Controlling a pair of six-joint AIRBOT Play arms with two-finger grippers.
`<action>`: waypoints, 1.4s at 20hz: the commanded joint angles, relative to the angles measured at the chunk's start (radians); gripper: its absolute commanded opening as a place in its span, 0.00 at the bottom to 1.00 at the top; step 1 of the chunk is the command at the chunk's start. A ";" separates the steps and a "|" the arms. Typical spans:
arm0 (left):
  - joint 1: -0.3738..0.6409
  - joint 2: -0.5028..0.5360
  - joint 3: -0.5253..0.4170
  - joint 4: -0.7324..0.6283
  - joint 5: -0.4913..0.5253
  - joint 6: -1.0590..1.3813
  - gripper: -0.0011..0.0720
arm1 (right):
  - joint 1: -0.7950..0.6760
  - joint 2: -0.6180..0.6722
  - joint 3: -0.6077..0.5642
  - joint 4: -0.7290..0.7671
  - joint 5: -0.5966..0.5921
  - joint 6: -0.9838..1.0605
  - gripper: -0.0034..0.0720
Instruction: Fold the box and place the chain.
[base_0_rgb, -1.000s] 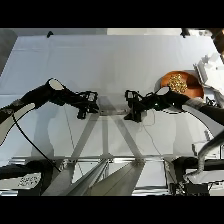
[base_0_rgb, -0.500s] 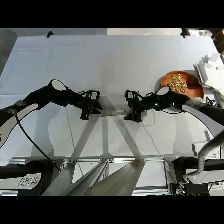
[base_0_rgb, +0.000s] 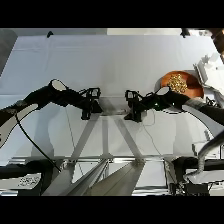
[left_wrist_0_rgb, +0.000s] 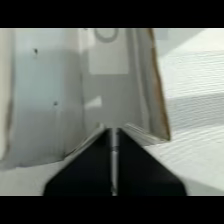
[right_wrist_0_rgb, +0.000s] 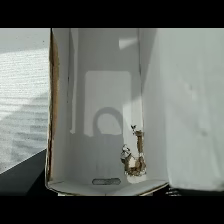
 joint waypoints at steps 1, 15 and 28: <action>0.007 0.037 0.000 0.078 -0.045 -0.017 0.03 | 0.000 0.000 0.000 0.000 0.000 0.000 0.65; 0.325 0.278 -0.055 0.259 -0.061 -0.947 0.02 | 0.000 0.000 0.000 0.000 0.000 0.000 0.65; 0.121 0.081 -0.127 0.158 0.064 -1.350 0.02 | 0.000 0.000 0.000 0.000 0.000 0.000 0.65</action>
